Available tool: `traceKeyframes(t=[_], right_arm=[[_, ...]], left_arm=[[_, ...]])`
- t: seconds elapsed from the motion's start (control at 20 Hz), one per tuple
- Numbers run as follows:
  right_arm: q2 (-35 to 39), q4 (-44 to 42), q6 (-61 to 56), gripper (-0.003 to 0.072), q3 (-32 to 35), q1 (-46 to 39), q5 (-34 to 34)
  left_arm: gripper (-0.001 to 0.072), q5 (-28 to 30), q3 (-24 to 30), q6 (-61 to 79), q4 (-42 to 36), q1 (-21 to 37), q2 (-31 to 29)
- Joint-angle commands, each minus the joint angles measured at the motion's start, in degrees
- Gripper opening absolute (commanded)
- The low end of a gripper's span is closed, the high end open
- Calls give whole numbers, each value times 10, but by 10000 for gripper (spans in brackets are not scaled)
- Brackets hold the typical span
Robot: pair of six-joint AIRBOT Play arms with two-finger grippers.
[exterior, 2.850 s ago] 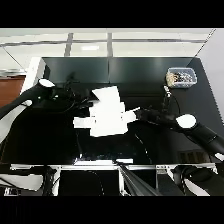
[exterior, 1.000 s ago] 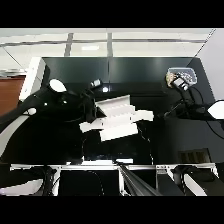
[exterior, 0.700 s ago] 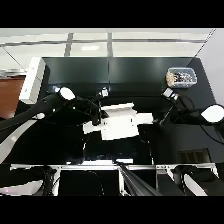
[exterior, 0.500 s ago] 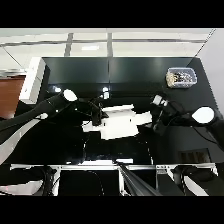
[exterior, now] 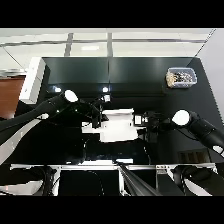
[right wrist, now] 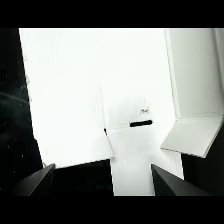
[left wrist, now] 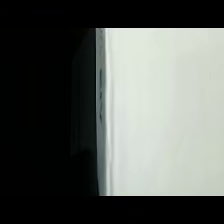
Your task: Fold the box and place the chain.
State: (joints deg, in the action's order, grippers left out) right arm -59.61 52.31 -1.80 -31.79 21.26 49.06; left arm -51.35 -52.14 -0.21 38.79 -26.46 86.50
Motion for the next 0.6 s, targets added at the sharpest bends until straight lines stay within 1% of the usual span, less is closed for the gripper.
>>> traceKeyframes(t=[0.0, 0.1, 0.3, 0.55], right_arm=[[-5, 22, 14, 711, 0, 9, 3], [-5, 21, 14, 711, 1, 15, 9], [-6, 15, 14, 711, 14, 37, -6], [-6, 0, 15, 711, 19, 38, -14]], left_arm=[[25, 2, 0, 1, 0, 0, 0], [25, 1, 0, 1, 0, 0, 0], [25, 2, 0, 1, 0, 0, 0], [26, 1, 0, 1, 0, 0, 0]])
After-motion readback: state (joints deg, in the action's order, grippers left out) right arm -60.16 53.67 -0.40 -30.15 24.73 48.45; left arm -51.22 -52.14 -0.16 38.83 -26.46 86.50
